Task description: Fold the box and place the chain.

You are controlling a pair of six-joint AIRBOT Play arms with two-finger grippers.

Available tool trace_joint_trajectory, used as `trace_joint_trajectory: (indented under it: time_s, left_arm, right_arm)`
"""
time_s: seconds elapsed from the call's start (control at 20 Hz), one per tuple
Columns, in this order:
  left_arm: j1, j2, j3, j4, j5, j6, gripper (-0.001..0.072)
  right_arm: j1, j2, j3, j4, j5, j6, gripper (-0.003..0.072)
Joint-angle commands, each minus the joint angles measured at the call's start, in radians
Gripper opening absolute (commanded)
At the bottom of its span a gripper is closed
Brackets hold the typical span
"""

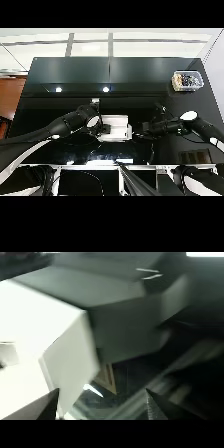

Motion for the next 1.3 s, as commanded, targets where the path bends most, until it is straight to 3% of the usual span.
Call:
trace_joint_trajectory:
  time_s: [0.0, 0.25, 0.3, 0.4, 0.85, 0.95, 1.0, 1.25]
  left_arm:
    - [0.000, 0.000, 0.000, 0.000, 0.000, 0.000, 0.0032]
    - [0.000, 0.000, 0.000, 0.000, 0.000, 0.000, 0.0032]
    - [0.000, 0.000, 0.000, 0.000, 0.000, 0.000, 0.0032]
    - [0.000, 0.000, 0.000, 0.000, 0.000, 0.000, 0.0032]
    - [0.000, 0.000, 0.000, 0.000, 0.000, 0.000, 0.0032]
    - [0.000, 0.000, 0.000, 0.000, 0.000, 0.000, 0.0032]
    - [0.000, 0.000, 0.000, 0.000, 0.000, 0.000, 0.0032]
    - [0.000, 0.000, 0.000, 0.003, 0.001, 0.000, 0.0032]
  right_arm:
    - [0.086, -0.010, 0.074, 0.024, 0.026, -0.032, 0.0612]
    - [0.213, -0.010, 0.142, -0.064, -0.058, 0.077, 0.0608]
    - [0.247, -0.010, 0.153, -0.114, -0.092, 0.113, 0.0590]
    - [0.306, -0.010, 0.178, -0.211, -0.142, 0.211, 0.0475]
    - [0.465, -0.011, 0.262, -0.486, -0.282, 0.645, 0.0473]
    - [0.494, -0.011, 0.285, -0.561, -0.283, 0.734, 0.0450]
    - [0.510, -0.011, 0.298, -0.606, -0.278, 0.771, 0.0356]
    - [0.610, -0.039, 0.378, -0.866, -0.177, 1.033, 0.0305]
